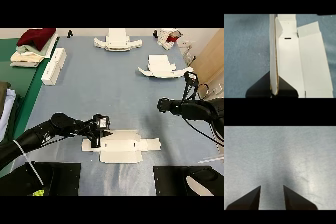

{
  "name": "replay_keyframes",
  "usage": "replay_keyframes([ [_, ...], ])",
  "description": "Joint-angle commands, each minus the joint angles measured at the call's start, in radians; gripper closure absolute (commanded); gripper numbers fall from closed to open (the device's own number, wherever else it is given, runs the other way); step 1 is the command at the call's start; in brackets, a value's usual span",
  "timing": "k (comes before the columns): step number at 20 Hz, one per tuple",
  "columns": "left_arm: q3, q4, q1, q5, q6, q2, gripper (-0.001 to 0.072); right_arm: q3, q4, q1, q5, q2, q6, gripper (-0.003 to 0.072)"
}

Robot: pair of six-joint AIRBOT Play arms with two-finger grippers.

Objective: Fold the box.

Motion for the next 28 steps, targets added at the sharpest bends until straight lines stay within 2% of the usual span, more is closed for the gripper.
replay_keyframes([
  [1,0.001,0.000,0.004,-0.006,-0.002,-0.011,0.0696,0.000,0.005,0.000,0.000,0.001,0.000,0.0241],
  [9,0.000,0.053,0.003,-0.078,-0.116,-0.011,0.0696,0.000,0.025,0.000,-0.009,0.001,0.000,0.0243],
  [14,-0.001,0.052,0.002,-0.095,-0.132,-0.011,0.0695,0.000,0.065,0.000,-0.070,0.001,-0.005,0.0250],
  [18,0.010,0.043,0.002,-0.013,-0.091,0.005,0.0695,0.001,0.065,0.000,-0.103,0.001,-0.005,0.0250],
  [23,0.015,0.044,0.002,-0.046,-0.098,-0.004,0.0696,0.001,0.065,0.000,-0.106,0.001,-0.005,0.0251],
  [26,0.019,0.043,0.002,0.076,-0.010,0.000,0.0696,0.001,0.065,0.000,-0.106,0.001,-0.005,0.0250],
  [28,0.026,0.043,0.002,0.111,0.050,0.005,0.0696,0.001,0.065,0.000,-0.106,0.001,-0.005,0.0250],
])
